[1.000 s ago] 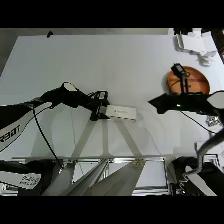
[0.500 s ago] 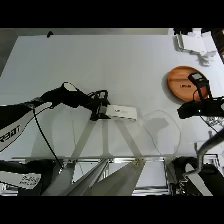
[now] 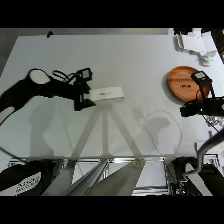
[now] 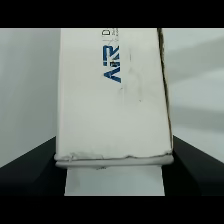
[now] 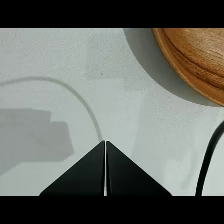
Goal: Fold the box and place the chain.
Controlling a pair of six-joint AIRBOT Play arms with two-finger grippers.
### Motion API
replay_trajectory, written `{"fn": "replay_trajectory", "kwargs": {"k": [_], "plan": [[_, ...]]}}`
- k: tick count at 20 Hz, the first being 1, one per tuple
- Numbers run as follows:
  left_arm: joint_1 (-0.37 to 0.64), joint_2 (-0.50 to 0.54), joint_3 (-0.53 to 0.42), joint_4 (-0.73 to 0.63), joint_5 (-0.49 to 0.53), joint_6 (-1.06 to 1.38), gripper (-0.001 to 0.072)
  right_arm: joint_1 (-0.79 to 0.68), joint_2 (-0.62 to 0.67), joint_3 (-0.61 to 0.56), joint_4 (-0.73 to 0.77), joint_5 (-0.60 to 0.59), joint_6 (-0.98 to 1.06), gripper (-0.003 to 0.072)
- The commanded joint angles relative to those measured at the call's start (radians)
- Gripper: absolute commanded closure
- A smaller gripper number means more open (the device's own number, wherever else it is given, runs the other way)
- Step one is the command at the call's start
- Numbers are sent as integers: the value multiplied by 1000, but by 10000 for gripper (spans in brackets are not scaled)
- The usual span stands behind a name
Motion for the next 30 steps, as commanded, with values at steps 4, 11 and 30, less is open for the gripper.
{"fn": "replay_trajectory", "kwargs": {"k": [4, 11, 30], "plan": [[183, 334, 1, 771, 101, -696, 697, -1, 4, 1, -2, -24, 0, 677], [420, 388, -138, 355, 529, -862, 706, -1, 4, 1, -3, -40, 0, 677], [422, 154, -511, 379, 771, -912, 2, -1, 4, 1, -3, -40, 0, 677]]}}
